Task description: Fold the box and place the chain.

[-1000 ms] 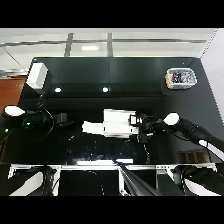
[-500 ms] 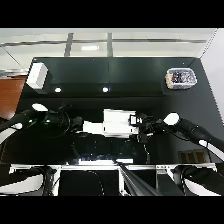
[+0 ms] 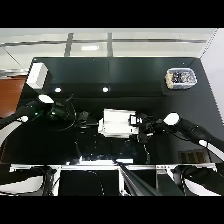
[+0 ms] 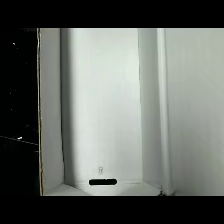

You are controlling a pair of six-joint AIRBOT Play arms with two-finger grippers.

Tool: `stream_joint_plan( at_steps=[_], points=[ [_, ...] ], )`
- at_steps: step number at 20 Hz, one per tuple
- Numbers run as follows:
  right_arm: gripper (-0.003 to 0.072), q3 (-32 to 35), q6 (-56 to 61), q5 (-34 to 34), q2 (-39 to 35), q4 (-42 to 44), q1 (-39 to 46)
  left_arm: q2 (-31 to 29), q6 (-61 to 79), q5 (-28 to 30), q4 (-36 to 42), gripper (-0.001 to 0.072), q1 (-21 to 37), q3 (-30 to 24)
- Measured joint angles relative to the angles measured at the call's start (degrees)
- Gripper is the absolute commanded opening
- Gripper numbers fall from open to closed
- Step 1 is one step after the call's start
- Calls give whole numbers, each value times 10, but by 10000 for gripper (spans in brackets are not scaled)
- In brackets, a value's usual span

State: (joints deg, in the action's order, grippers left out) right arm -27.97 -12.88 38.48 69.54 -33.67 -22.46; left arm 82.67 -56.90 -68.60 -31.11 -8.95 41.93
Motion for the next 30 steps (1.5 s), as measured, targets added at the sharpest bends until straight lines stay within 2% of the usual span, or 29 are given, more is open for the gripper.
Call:
stream_joint_plan(
  at_steps=[3,5,12,18,21,22,25,26,30],
  points=[
    [181,0,0,0,0,0,0,0,-1,-13,10,662,-20,15],
    [181,0,0,0,0,0,0,0,-5,-14,11,504,-43,25],
    [181,0,0,0,0,0,0,1,-110,26,-79,496,-130,82],
    [182,0,0,0,0,0,0,1,-220,41,-149,496,-169,125],
    [181,0,0,0,0,0,0,1,-254,42,-167,476,-184,134],
    [181,0,0,0,0,0,0,1,-264,44,-170,440,-188,135],
    [181,0,0,0,0,0,0,1,-290,50,-180,436,-203,137],
    [182,0,0,0,0,0,0,1,-299,53,-185,409,-208,138],
    [181,0,0,0,0,0,0,1,-341,65,-221,404,-229,139]
  ],
)
